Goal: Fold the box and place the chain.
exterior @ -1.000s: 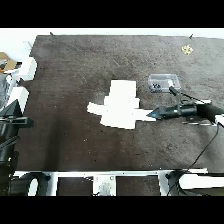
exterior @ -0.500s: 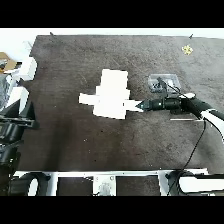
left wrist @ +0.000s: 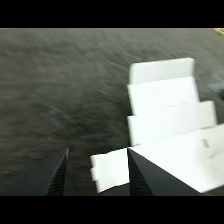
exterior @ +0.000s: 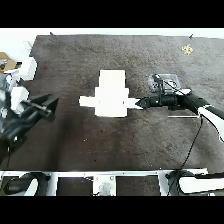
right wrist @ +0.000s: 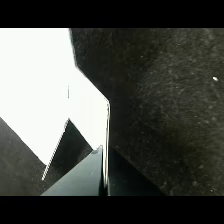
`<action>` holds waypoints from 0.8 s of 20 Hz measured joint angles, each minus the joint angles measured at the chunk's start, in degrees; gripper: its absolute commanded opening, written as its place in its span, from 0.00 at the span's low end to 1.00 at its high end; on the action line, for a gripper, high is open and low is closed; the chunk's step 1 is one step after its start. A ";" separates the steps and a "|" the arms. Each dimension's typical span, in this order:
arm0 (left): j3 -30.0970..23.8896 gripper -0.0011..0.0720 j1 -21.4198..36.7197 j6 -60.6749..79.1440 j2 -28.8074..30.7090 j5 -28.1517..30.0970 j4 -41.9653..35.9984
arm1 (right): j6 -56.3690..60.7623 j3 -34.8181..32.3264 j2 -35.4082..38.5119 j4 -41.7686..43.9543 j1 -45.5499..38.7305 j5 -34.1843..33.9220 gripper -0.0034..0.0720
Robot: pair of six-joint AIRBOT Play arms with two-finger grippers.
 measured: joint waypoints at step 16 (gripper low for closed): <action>77.40 0.58 -8.57 -28.37 -76.54 -38.29 31.26 | -0.81 0.17 -0.09 -2.05 0.76 -0.59 0.05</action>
